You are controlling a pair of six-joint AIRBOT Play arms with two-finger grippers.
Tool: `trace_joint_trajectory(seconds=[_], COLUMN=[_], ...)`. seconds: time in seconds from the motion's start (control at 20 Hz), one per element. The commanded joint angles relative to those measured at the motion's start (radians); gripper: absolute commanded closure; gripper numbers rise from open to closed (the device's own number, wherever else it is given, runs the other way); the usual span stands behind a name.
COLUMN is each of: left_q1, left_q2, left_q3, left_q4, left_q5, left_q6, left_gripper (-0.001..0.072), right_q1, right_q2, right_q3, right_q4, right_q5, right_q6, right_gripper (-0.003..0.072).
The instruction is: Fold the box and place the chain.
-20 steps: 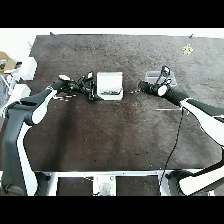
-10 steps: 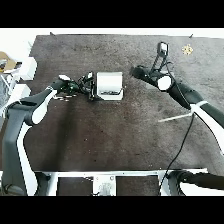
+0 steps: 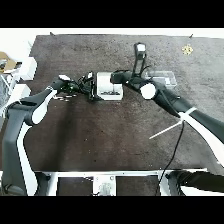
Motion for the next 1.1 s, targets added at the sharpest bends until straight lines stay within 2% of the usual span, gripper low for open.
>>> trace_joint_trajectory(seconds=[0.0, 0.05, 0.1, 0.15, 0.25, 0.3, 0.35, 0.45, 0.5, 0.6, 0.7, 0.75, 0.8, 0.9, 1.05], left_q1=[0.001, 0.001, 0.001, 0.001, 0.001, 0.001, 0.000, 0.001, 0.001, 0.001, 0.001, 0.001, 0.001, 0.001, 0.001], left_q2=[0.000, 0.000, 0.000, 0.000, 0.000, 0.000, 0.000, 0.000, 0.000, 0.000, 0.000, 0.000, 0.000, 0.000, 0.000], left_q3=[0.000, 0.000, 0.000, 0.000, 0.000, 0.000, 0.000, 0.000, 0.000, 0.000, 0.000, 0.000, 0.000, 0.000, 0.000], left_q4=[0.000, 0.000, 0.000, 0.000, 0.000, 0.000, 0.000, 0.000, 0.000, 0.000, 0.000, 0.000, 0.000, 0.000, 0.000], left_q5=[0.000, 0.000, -0.001, 0.001, 0.000, 0.000, 0.000, 0.001, 0.001, 0.000, 0.001, 0.001, 0.001, 0.001, 0.001], left_q6=[0.000, 0.000, 0.000, 0.000, 0.000, 0.000, 0.000, 0.000, 0.000, 0.000, 0.000, 0.000, 0.000, 0.000, 0.000], left_gripper=[0.0367, 0.0366, 0.0366, 0.0366, 0.0367, 0.0367, 0.0366, 0.0367, 0.0367, 0.0366, 0.0367, 0.0367, 0.0366, 0.0367, 0.0366], right_q1=[0.016, 0.007, -0.003, -0.016, -0.060, -0.094, -0.135, -0.222, -0.270, -0.364, -0.438, -0.460, -0.477, -0.485, -0.480], right_q2=[-0.097, -0.108, -0.106, -0.091, -0.053, -0.045, -0.047, -0.078, -0.109, -0.191, -0.293, -0.349, -0.411, -0.514, -0.596], right_q3=[0.001, 0.001, 0.001, 0.001, 0.024, 0.069, 0.130, 0.248, 0.307, 0.412, 0.497, 0.539, 0.583, 0.645, 0.661], right_q4=[-0.003, -0.038, -0.074, -0.105, -0.123, -0.122, -0.114, 0.026, 0.130, 0.324, 0.476, 0.539, 0.602, 0.695, 0.794], right_q5=[0.039, 0.064, 0.079, 0.082, 0.114, 0.190, 0.290, 0.433, 0.497, 0.601, 0.705, 0.764, 0.827, 0.893, 0.945], right_q6=[-0.003, -0.003, -0.003, -0.013, -0.114, -0.174, -0.255, -0.482, -0.588, -0.767, -0.900, -0.935, -0.979, -1.054, -1.196], right_gripper=[0.0596, 0.0319, 0.0328, 0.0431, 0.0433, 0.0436, 0.0502, 0.0503, 0.0553, 0.0598, 0.0601, 0.0640, 0.0646, 0.0646, 0.0647])
